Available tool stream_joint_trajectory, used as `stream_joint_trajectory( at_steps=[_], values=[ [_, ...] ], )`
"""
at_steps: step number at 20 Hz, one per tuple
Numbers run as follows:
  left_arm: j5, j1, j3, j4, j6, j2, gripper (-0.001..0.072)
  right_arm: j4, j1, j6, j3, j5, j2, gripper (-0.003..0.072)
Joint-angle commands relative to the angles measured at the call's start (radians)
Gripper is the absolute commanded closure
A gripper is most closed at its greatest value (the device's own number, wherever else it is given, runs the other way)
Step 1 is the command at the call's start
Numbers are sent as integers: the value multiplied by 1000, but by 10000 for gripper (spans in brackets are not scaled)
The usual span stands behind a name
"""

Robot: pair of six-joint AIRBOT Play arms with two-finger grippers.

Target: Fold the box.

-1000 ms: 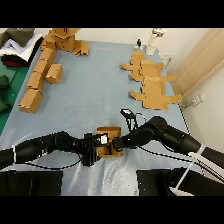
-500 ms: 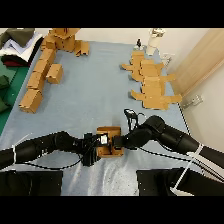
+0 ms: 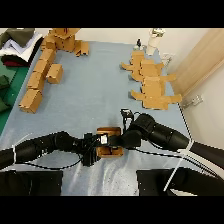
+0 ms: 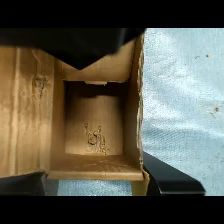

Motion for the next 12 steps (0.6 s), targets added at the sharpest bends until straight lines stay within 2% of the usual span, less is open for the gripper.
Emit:
stream_joint_trajectory(
  at_steps=[1, 5, 6, 7, 10, 12],
  values=[
    [1, 1, 0, 0, 0, 0, 299, -45, 52, 71, 21, -60, -37, 179],
    [1, 1, 0, 0, 0, 0, 299, -63, 62, 97, 25, -76, -92, 181],
    [1, 1, 0, 0, 0, 0, 299, -73, 62, 99, 30, -76, -106, 217],
    [1, 1, 0, 0, 0, 0, 299, -89, 66, 101, 36, -78, -118, 288],
    [1, 1, 0, 0, 0, 0, 299, -123, 78, 109, 64, -79, -136, 331],
    [1, 1, 0, 0, 0, 0, 299, -129, 82, 116, 71, -80, -140, 479]
  ],
)
